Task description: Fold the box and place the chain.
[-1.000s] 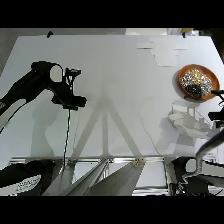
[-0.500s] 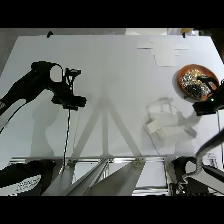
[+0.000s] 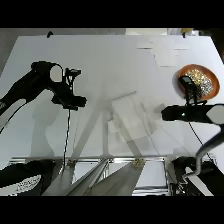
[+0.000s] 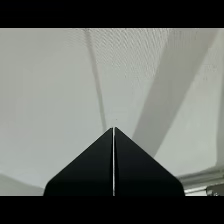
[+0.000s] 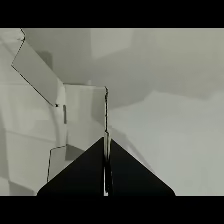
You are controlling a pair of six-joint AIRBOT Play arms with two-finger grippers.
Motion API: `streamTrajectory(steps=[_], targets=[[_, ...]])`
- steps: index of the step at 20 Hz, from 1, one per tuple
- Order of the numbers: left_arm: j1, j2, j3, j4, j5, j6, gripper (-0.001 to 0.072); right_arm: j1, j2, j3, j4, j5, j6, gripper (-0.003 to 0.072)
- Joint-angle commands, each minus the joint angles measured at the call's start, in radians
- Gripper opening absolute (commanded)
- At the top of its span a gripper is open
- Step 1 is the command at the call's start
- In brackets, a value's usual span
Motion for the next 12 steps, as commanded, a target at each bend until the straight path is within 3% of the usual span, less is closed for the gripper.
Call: streamTrajectory(steps=[1,5,7,8,9,10,12], targets=[[-0.001,0.000,0.000,0.006,0.120,0.007,0.0011,0.151,0.053,-0.064,-0.039,-0.113,0.134,0.0013],[-0.001,-0.005,0.000,-0.016,0.197,0.229,0.0020,0.192,0.053,-0.064,-0.061,-0.111,0.155,0.0014],[-0.001,-0.019,-0.001,-0.071,0.194,0.356,0.0113,0.192,0.053,-0.064,-0.063,-0.112,0.154,0.0014],[-0.001,-0.032,-0.001,-0.109,0.186,0.425,0.0104,0.192,0.053,-0.064,-0.062,-0.112,0.155,0.0014],[-0.003,-0.044,-0.001,-0.125,0.151,0.452,0.0034,0.192,0.053,-0.064,-0.061,-0.111,0.155,0.0014],[-0.008,-0.056,0.000,-0.124,0.131,0.466,0.0009,0.192,0.053,-0.064,-0.060,-0.111,0.155,0.0014],[-0.014,-0.070,-0.001,-0.132,0.155,0.513,0.0010,0.192,0.053,-0.064,-0.059,-0.111,0.155,0.0014]])
